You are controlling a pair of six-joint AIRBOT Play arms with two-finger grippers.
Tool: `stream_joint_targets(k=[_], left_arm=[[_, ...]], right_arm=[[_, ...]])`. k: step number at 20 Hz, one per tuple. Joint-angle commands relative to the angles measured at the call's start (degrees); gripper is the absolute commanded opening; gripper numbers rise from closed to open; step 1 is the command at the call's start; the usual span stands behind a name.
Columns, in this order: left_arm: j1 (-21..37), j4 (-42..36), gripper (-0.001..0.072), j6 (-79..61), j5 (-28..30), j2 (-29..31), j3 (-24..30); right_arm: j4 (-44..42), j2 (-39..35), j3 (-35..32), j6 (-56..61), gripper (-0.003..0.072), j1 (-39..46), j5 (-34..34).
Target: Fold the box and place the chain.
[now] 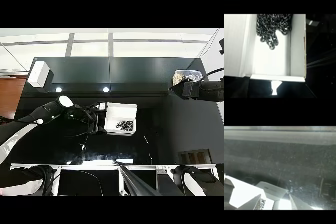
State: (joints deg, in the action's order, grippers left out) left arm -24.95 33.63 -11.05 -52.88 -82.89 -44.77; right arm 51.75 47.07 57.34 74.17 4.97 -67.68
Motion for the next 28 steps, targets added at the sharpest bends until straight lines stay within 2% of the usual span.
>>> stream_joint_targets(k=[1,5,6,7,8,10,11,12,13,17,18,20,22,25,28], left_arm=[[0.0,-1.2,0.0702,-0.2,-0.1,-0.3,0.0],[-0.5,-1.7,0.0693,-1.2,-0.1,-0.3,0.0],[-0.8,-1.7,0.0652,-1.3,-0.1,-0.3,0.0],[-1.1,-1.5,0.0450,-1.2,-0.1,-0.3,0.0],[-1.3,-1.2,0.0332,-1.3,0.0,-0.3,0.0],[-1.7,-1.1,0.0327,-2.4,0.0,-0.4,0.0],[-1.9,-1.1,0.0327,-2.4,0.0,-0.5,0.0],[-1.9,-1.1,0.0327,-2.4,0.0,-0.6,0.0],[-1.9,-1.1,0.0327,-2.4,0.0,-0.6,0.0],[-1.9,-1.1,0.0325,-2.4,0.3,-0.7,0.0],[-1.9,-1.1,0.0266,-2.4,0.5,-0.7,0.0],[-1.9,-1.1,0.0264,-2.4,1.4,-0.7,0.0],[-1.9,-1.3,0.0269,-2.4,1.6,-0.7,0.0],[-1.9,-1.3,0.0274,-2.4,1.7,-0.7,0.0],[-1.9,-1.3,0.0274,-2.4,1.6,-0.7,0.0]], right_arm=[[0.0,0.0,0.0,0.0,0.0430,0.0,0.0],[0.0,0.0,0.0,0.2,0.0430,0.0,0.0],[0.0,0.0,0.0,0.2,0.0430,0.0,0.0],[0.0,0.0,0.0,0.2,0.0430,0.0,0.0],[0.0,0.0,0.0,0.3,0.0430,0.0,0.0],[0.5,0.1,-1.2,0.4,0.0431,-0.9,0.0],[1.3,0.2,-2.5,0.7,0.0478,-2.1,0.1],[1.6,0.5,-4.2,1.9,0.0686,-3.6,1.0],[2.1,1.3,-6.0,2.6,0.0716,-6.0,2.9],[1.7,12.3,-5.6,3.1,0.0715,-14.5,12.5],[1.5,16.4,-4.1,1.2,0.0714,-15.9,14.4],[-0.5,23.3,-1.6,-9.3,0.0713,-18.5,16.5],[-3.4,26.5,-0.9,-24.0,0.0713,-20.9,17.7],[-3.9,25.7,-0.5,-38.9,0.0713,-23.3,14.6],[-1.4,23.0,0.6,-40.1,0.0713,-23.3,6.3]])
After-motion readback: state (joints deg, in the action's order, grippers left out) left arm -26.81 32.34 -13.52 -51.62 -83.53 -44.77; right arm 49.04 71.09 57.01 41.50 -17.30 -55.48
